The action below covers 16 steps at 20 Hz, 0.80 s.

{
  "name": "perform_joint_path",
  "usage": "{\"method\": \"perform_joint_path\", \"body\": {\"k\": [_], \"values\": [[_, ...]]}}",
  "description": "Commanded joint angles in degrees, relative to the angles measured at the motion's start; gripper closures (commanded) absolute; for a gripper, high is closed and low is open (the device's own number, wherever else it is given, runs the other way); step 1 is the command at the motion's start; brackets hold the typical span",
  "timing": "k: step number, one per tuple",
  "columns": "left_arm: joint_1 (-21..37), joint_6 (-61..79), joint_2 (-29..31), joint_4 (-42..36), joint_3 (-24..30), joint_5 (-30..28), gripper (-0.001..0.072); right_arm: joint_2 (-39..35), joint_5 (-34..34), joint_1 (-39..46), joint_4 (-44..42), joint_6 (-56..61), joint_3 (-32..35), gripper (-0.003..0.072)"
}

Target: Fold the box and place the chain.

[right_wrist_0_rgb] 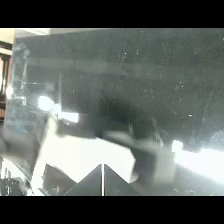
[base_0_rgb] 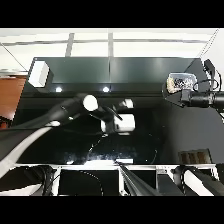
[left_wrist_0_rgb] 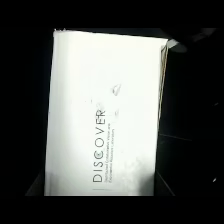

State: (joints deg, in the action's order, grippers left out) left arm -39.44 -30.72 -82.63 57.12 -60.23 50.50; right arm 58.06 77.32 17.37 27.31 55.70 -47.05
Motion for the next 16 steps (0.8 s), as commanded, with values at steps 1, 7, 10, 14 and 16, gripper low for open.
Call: {"method": "perform_joint_path", "body": {"k": [1,7,10,14,16], "values": [[11.5,-9.2,5.0,6.3,0.0,7.4,0.0434,0.0,0.0,0.0,0.0,0.0,0.0,0.0676],[43.4,-20.5,9.1,4.3,5.4,14.8,0.0425,0.0,-0.5,0.0,0.0,0.0,0.0,0.0676],[59.0,-24.4,9.1,5.2,6.3,12.8,0.0425,0.0,-0.6,0.0,0.0,0.0,0.0,0.0676],[69.4,-25.3,8.5,8.4,4.9,4.9,0.0424,0.0,-1.4,0.0,0.0,0.0,0.0,0.0676],[69.9,-25.4,6.4,13.2,2.8,1.2,0.0425,0.0,-2.6,0.0,0.0,0.3,0.0,0.0676]]}}
